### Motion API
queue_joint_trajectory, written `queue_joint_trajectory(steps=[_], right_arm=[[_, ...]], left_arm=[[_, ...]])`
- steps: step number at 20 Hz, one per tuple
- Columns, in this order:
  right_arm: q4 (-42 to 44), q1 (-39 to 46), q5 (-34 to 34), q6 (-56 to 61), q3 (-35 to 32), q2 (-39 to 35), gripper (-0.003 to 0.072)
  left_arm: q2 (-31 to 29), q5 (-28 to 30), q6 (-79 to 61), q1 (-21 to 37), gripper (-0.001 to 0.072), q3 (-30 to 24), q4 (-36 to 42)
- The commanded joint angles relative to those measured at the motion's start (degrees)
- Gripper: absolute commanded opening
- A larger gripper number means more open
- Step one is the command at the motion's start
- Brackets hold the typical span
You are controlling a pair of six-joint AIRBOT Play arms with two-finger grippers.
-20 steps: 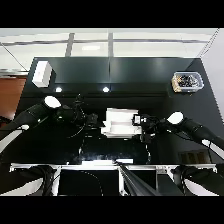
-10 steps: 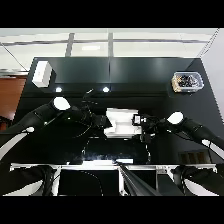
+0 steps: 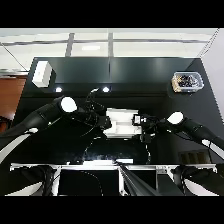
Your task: Fold the box and place the chain.
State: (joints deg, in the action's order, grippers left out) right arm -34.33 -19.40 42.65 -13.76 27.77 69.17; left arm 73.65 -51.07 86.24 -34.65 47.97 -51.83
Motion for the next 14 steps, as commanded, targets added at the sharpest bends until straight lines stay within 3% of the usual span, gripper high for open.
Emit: queue_joint_trajectory(steps=[1, 5, 14], right_arm=[[0.2, 0.0, -0.4, 0.3, 0.0, 0.0, 0.0488], [0.2, 0.0, -0.4, 0.3, 0.0, 0.0, 0.0488], [0.2, 0.0, -0.4, 0.3, 0.0, 0.0, 0.0488]], left_arm=[[0.1, 2.4, 10.8, -3.7, 0.0493, 0.6, -10.0], [1.9, 5.6, 13.7, -7.1, 0.0493, 2.9, -12.9], [4.6, 2.4, 15.3, -7.4, 0.0493, 5.7, -14.8]])
